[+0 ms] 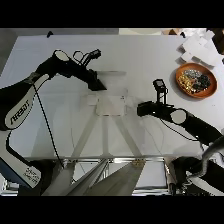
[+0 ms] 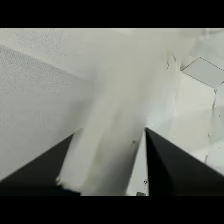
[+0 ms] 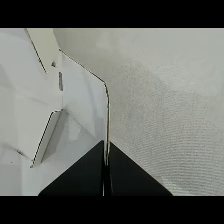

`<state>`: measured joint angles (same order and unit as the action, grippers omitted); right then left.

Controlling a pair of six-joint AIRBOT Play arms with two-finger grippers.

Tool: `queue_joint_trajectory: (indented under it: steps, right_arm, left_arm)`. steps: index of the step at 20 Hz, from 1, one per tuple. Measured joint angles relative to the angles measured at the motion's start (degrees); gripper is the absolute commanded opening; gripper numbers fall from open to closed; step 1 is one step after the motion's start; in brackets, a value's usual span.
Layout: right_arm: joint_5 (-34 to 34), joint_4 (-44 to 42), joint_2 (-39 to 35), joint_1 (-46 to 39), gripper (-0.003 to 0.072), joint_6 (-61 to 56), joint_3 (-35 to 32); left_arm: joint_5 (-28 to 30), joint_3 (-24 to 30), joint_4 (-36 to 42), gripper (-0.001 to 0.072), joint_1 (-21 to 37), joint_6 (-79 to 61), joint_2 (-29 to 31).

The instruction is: Fold the box and place the chain.

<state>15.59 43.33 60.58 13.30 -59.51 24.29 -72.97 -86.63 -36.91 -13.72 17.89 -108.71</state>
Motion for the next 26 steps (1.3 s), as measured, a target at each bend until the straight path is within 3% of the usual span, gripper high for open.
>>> queue_joint_trajectory:
  steps: [2,3,26]
  right_arm:
    - [0.00,0.00,0.00,0.00,0.0009,-0.02,0.00]
    - [-0.07,0.00,0.00,0.02,0.0009,-0.02,0.00]
    - [-0.02,0.02,0.00,0.00,0.0009,-0.02,0.02]
  left_arm:
    - [-0.11,0.00,0.04,0.0032,-0.02,-0.15,-0.22]
    - [-0.70,0.00,0.13,0.0009,-0.02,-0.50,-0.28]
    - [-3.56,-0.02,0.02,0.0011,-0.02,-5.46,-0.39]
